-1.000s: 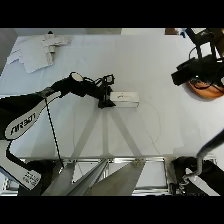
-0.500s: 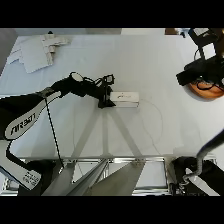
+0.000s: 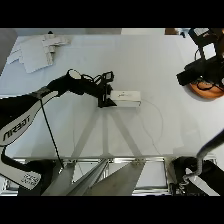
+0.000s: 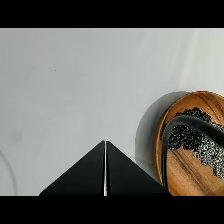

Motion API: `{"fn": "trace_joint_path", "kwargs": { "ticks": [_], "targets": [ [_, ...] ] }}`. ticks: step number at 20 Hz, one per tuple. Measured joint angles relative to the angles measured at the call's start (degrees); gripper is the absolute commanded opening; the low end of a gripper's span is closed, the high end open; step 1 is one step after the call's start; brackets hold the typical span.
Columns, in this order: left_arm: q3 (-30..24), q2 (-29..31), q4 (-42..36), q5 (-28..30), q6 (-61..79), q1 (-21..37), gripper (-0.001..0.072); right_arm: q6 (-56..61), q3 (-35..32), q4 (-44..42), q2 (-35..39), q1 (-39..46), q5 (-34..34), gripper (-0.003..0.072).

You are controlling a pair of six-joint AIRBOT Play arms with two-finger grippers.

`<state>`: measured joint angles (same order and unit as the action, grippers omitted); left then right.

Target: Fold the box and place the chain.

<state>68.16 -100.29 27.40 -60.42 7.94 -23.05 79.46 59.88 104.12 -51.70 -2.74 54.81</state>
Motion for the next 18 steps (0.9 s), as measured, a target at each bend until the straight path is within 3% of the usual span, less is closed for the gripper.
{"fn": "trace_joint_path", "kwargs": {
  "ticks": [6,14,18],
  "targets": [
    [0.0,10.8,-0.7,4.4,-5.1,0.6,0.0009,0.0,0.0,0.0,0.0,0.0,0.0,0.0013],
    [0.0,26.5,1.7,27.8,-23.3,8.5,0.0008,0.0,0.0,0.0,0.0,0.0,0.0,0.0013],
    [0.0,29.0,12.0,32.4,-37.2,16.5,0.0007,0.0,0.0,0.0,0.0,0.0,0.0,0.0013]
  ]
}}
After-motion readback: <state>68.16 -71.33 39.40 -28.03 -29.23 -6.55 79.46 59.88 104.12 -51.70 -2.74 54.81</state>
